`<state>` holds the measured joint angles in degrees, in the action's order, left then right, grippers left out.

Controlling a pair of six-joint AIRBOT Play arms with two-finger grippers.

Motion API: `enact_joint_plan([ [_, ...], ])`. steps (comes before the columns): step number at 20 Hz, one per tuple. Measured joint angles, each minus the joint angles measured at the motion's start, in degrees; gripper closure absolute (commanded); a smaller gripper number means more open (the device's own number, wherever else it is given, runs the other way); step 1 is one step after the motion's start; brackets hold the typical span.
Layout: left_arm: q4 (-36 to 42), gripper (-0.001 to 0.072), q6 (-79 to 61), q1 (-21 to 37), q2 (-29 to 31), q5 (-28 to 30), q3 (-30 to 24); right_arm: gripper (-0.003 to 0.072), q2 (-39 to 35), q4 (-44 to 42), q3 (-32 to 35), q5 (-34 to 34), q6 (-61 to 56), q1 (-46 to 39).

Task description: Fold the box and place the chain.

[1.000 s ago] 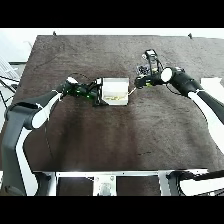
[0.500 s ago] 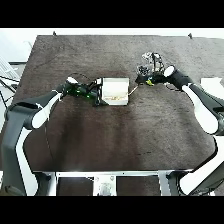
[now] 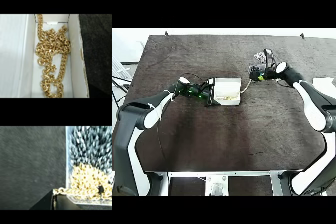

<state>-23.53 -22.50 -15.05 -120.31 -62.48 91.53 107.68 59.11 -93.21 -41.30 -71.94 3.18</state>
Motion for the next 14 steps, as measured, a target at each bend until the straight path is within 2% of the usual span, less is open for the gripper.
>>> enact_joint_plan([
  [4, 0.0, 0.0421, 0.0, 0.0, 0.0, 0.0, 0.0, 0.0675, -10.12, 5.6, -0.37, -4.0, -0.39, 2.05],
  [10, 0.0, 0.0421, 0.0, 0.0, 0.0, -0.07, 0.0, 0.0675, -27.98, 25.86, -0.48, -11.37, -6.91, 10.08],
  [14, 0.0, 0.0421, 0.0, 0.0, 0.0, -0.07, 0.0, 0.0675, -35.74, 34.97, -0.48, -15.76, -10.47, 15.98],
])
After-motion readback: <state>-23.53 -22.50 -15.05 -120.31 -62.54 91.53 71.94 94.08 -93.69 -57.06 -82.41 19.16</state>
